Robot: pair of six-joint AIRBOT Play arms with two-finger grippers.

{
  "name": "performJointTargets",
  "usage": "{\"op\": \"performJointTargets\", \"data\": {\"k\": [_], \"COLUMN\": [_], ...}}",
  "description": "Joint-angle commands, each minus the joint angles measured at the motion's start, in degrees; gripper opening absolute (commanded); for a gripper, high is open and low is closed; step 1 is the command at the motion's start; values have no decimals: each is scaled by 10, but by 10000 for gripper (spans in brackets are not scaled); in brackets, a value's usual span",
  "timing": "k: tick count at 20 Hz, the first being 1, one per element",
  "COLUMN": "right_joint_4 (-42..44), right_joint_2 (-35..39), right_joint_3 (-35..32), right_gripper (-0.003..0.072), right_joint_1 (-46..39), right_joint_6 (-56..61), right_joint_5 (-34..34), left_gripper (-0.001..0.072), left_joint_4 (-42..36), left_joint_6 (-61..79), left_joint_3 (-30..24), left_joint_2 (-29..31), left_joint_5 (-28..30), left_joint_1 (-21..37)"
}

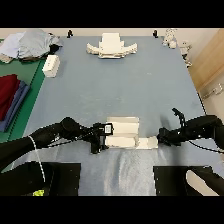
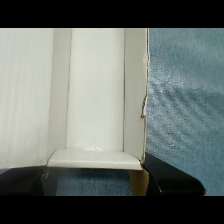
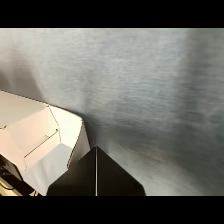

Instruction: Fold the box.

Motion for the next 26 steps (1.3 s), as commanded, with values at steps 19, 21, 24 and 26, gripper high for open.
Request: {"op": "performJointTargets", "data": {"k": [19,21,24,26], "right_joint_4": [136,143,147,147], "right_joint_2": [19,34,36,36], "right_joint_3": [-20,-17,-18,-5], "right_gripper": [346,351,352,351], "right_joint_1": [9,41,126,183], "right_joint_6": [-71,-69,-47,-22], "right_joint_5": [-46,-44,11,56], "left_gripper": [521,521,521,521], "left_joint_4": [0,0,0,0], "left_joint_6": [0,0,0,0], "left_joint_3": [0,0,0,0], "left_joint_2": [0,0,0,0], "left_joint_5": [0,0,0,0], "left_joint_1": [0,0,0,0]}}
